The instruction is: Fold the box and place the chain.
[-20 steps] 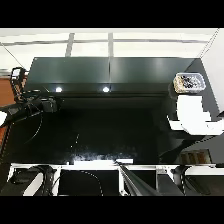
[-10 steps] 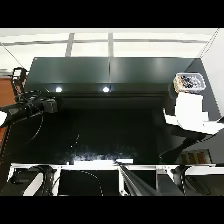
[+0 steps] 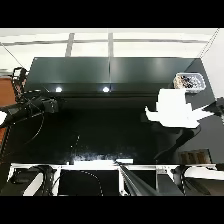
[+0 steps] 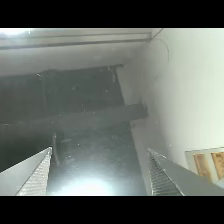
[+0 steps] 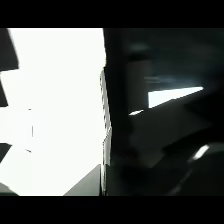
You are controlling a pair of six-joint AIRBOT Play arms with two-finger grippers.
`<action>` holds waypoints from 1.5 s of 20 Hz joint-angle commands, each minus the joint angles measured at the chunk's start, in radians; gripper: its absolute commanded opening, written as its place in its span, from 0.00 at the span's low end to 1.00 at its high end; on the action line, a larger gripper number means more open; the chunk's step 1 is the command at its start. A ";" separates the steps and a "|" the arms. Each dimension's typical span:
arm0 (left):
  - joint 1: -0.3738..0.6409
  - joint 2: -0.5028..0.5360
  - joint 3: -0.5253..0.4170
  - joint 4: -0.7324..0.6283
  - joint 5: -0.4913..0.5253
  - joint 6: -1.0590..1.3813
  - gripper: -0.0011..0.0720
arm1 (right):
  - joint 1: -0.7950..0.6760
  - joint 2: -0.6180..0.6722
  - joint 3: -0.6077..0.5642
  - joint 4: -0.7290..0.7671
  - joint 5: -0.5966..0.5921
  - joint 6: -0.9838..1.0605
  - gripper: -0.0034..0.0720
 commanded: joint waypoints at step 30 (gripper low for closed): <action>-0.303 -0.883 0.222 -0.667 -0.462 0.670 0.84 | 0.687 0.716 -0.813 0.447 -0.472 -0.209 0.06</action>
